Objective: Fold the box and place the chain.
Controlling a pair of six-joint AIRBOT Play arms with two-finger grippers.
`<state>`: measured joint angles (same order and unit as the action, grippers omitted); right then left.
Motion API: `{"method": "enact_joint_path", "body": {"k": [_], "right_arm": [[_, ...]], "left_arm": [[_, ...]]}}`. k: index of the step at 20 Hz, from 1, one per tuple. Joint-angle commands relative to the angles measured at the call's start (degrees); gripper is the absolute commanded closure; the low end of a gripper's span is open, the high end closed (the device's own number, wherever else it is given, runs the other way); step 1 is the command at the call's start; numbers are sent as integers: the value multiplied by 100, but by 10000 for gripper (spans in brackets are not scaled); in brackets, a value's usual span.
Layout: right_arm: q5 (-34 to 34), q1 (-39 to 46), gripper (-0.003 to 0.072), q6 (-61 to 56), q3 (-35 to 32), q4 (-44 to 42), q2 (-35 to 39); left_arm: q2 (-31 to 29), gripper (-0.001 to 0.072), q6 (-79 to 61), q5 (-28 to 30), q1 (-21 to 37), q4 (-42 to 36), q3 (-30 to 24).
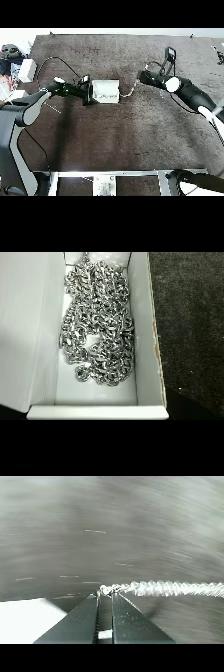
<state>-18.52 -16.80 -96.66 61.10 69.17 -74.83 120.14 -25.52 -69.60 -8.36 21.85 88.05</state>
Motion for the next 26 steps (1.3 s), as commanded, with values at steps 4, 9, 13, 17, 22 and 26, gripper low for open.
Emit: {"method": "enact_joint_path", "body": {"k": [4,9,13,17,22,26], "right_arm": [[575,-1244,670,197,258,-4,796],[651,-1572,670,197,315,-2,732],[568,-1589,670,195,317,-22,455],[343,-1598,670,166,315,-114,17],[55,-1598,254,160,315,310,-446],[-763,-1207,363,175,315,1235,-485]], "left_arm": [[0,479,0,0,0,2,-2],[0,479,0,0,0,2,-2],[0,479,0,0,0,2,-2],[0,479,0,0,0,2,-2],[0,479,0,0,0,2,-2],[0,479,0,0,0,2,-2]]}}
